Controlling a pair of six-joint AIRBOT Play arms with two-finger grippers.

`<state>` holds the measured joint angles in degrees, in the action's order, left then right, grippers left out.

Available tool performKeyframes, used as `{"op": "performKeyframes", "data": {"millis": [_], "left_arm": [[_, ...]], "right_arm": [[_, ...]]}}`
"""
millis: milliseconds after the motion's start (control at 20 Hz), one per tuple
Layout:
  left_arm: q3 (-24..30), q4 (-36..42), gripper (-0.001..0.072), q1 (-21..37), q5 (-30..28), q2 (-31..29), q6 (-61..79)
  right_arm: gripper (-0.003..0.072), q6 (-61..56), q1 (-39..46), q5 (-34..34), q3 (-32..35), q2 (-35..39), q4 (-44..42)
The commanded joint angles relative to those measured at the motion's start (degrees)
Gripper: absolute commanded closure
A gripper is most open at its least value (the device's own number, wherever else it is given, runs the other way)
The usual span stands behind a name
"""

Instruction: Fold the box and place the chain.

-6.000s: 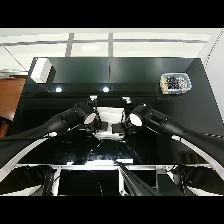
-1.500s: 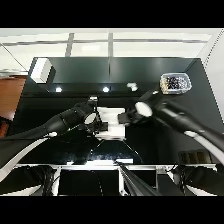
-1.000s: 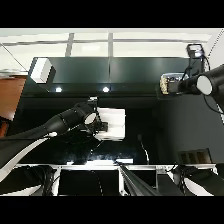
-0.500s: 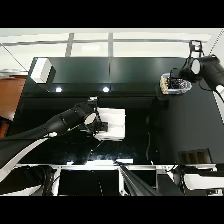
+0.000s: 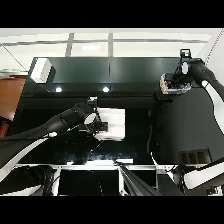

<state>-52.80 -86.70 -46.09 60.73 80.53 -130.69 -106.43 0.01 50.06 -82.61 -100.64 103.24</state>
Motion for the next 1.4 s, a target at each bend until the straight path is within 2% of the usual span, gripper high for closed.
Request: {"op": "performKeyframes", "data": {"millis": [0, 50, 150, 200, 400, 600, 800, 950, 1200, 1350], "left_arm": [[0.0, 0.4, 0.0678, 0.0, 0.0, 0.0, 0.0], [0.0, 0.4, 0.0678, 0.0, 0.0, 0.0, 0.0], [0.0, 0.4, 0.0678, 0.0, 0.3, 0.0, 0.0], [0.0, 0.4, 0.0678, 0.0, 0.7, 0.0, 0.0], [0.0, 0.4, 0.0678, 0.0, 1.3, 0.0, 0.0], [0.0, 0.2, 0.0678, 0.0, 1.3, 0.0, 0.0], [0.0, 0.2, 0.0678, 0.0, 1.2, 0.0, 0.0], [0.0, 0.2, 0.0678, 0.0, 1.2, 0.0, 0.1], [0.0, 0.2, 0.0678, 0.0, 1.3, 0.0, 0.2], [0.0, 0.2, 0.0678, 0.0, 1.4, 0.0, 0.2]], "right_arm": [[0.0454, 0.0, 0.0, -0.2, -0.3, -1.0, -0.7], [0.0548, 0.0, 0.0, 0.2, -0.4, -1.0, -0.8], [0.0587, 1.2, 0.0, 3.4, -2.3, -1.0, -0.7], [0.0654, 2.4, 0.1, 5.8, -4.0, -1.0, -0.7], [0.0661, 9.4, 0.2, 12.9, -10.9, 2.3, -1.0], [0.0661, 12.4, 1.0, 13.7, -12.0, 10.0, -6.4], [0.0661, 15.9, 1.2, 15.8, -12.0, 18.8, -7.4], [0.0661, 17.4, 1.2, 17.2, -15.6, 24.4, -7.6], [0.0661, 21.5, 1.2, 20.6, -27.2, 29.4, -17.1], [0.066, 24.3, 1.2, 23.2, -30.4, 31.8, -23.6]]}}
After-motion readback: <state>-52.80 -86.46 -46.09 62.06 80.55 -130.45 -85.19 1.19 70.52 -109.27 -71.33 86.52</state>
